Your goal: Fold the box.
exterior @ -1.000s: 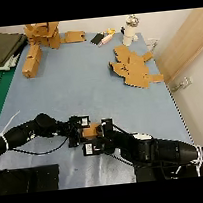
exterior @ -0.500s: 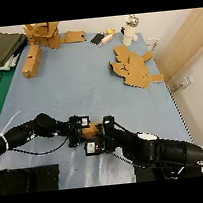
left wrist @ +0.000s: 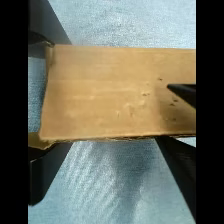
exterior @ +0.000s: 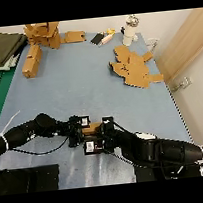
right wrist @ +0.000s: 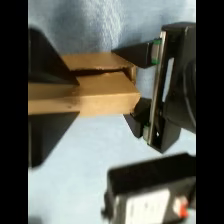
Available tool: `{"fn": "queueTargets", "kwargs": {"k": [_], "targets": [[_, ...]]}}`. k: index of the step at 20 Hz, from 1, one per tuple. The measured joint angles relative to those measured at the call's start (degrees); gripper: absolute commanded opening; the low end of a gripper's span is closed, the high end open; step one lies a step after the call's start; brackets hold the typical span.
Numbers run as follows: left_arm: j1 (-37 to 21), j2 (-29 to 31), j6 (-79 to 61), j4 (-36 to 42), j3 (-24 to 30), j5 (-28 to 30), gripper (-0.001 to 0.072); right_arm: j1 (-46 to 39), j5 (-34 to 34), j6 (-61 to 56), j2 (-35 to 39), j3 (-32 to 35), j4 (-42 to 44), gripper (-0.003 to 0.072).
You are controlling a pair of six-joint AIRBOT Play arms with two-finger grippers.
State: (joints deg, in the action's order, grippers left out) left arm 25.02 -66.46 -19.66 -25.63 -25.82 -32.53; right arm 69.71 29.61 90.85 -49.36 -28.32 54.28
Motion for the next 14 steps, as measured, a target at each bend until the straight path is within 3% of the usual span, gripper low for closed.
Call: {"fn": "queueTargets", "kwargs": {"k": [10,11,12,14], "targets": [[0.0,0.0,-0.1,0.0,0.0,0.0,0.0511,0.0,0.1,0.1,-1.4,0.0,10.8,0.0166],[0.0,0.0,-0.1,0.0,0.0,0.0,0.0511,0.0,0.5,0.2,-1.2,-0.1,11.4,0.0187],[0.0,0.0,0.0,0.0,0.0,0.0,0.0511,0.0,1.1,0.2,-0.8,-0.2,12.1,0.0278],[0.0,0.0,0.0,0.0,0.0,0.0,0.0511,0.0,2.7,0.2,0.6,-0.9,12.6,0.0306]]}}
